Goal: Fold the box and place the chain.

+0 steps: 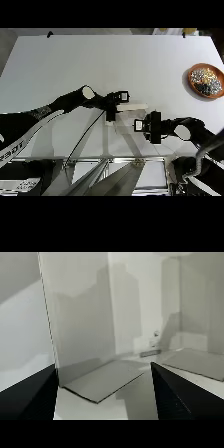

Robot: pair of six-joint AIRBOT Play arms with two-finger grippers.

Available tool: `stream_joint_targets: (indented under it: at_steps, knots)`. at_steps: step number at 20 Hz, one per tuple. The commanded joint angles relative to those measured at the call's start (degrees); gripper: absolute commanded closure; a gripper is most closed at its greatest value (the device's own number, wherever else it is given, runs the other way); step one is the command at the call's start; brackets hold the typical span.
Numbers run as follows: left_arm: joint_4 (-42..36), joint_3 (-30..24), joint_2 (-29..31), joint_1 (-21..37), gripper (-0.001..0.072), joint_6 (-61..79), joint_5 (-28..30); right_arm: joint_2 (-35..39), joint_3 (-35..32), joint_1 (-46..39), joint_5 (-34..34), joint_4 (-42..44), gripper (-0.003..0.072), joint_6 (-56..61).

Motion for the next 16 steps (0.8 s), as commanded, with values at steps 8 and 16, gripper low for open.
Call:
stream_joint_targets:
  at_steps: [8,16]
  knots:
    - [0.0,0.0,0.0,0.0,0.0695,0.0,0.0,-0.8,2.9,-6.6,-1.0,8.3,0.0064,-8.4]
    - [0.0,0.0,0.0,0.0,0.0695,0.0,0.0,-1.4,3.4,-13.5,-1.0,17.5,0.0024,-19.1]
